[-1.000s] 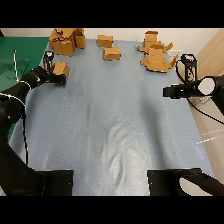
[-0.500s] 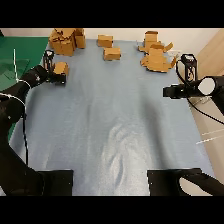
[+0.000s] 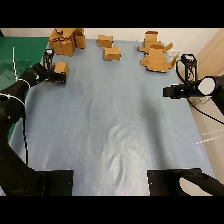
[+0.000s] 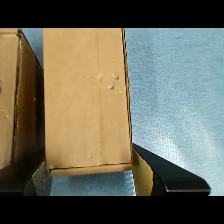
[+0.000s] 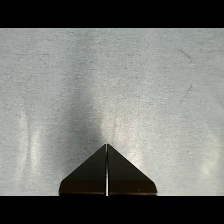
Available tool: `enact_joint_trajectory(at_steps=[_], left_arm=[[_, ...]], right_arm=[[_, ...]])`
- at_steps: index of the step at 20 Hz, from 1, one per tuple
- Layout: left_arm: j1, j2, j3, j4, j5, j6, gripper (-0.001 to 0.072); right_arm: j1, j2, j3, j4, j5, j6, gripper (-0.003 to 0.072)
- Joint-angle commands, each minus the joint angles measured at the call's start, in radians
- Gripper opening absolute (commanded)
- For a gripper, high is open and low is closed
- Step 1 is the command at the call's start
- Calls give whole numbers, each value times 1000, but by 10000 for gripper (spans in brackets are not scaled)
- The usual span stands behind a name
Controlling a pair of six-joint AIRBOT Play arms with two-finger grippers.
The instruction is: Fold the box.
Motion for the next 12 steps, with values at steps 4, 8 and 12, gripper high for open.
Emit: enact_joint_trajectory(at_steps=[4,8,12], left_arm=[[1,1,65,29,-3,0,702],[1,1,124,63,-12,0,702],[0,1,179,58,-26,0,703]], right_arm=[[0,0,0,5,8,0,7],[0,0,0,5,8,0,8],[0,0,0,5,8,0,8]])
